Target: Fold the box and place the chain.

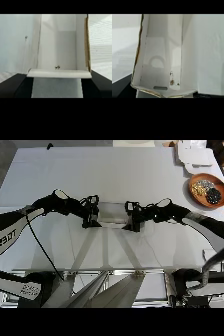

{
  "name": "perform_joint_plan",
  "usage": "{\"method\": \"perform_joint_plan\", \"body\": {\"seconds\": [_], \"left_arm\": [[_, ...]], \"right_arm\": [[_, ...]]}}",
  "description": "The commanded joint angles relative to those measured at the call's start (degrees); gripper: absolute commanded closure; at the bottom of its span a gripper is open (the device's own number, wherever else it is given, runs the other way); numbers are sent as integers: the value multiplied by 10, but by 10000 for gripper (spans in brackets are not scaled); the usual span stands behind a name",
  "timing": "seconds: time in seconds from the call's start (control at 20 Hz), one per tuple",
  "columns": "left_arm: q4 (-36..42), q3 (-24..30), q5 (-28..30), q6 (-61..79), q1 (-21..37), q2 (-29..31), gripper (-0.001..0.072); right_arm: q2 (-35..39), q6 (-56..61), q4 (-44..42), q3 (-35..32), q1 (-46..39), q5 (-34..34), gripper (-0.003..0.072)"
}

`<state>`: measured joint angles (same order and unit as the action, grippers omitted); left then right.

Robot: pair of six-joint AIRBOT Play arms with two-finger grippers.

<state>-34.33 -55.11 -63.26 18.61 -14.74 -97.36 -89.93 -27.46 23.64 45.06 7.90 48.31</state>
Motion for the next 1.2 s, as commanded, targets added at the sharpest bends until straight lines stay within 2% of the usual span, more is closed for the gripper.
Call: {"method": "perform_joint_plan", "body": {"seconds": [0.0, 0.25, 0.45, 0.7, 0.85, 1.05, 1.15], "left_arm": [[0, 0, 1, 0, 0, 0, 448], [0, 0, 1, 0, 0, 0, 448], [0, 0, 1, 0, 0, 0, 448], [0, 0, 1, 0, 0, 0, 448], [0, 0, 1, 0, 0, 0, 448], [0, 0, 0, 0, 0, 0, 448], [0, 0, 1, 0, 0, 0, 448]], "right_arm": [[12, 2, 32, 0, -2, 1, -9], [26, 23, 49, 0, -2, 1, -8], [33, 96, 103, 0, -2, 10, -7], [51, 127, 142, 0, -2, 34, -1], [82, 127, 160, 0, -2, 33, 12], [135, 188, 260, 0, -2, 32, 32], [162, 224, 278, 0, -2, 33, 33]]}}
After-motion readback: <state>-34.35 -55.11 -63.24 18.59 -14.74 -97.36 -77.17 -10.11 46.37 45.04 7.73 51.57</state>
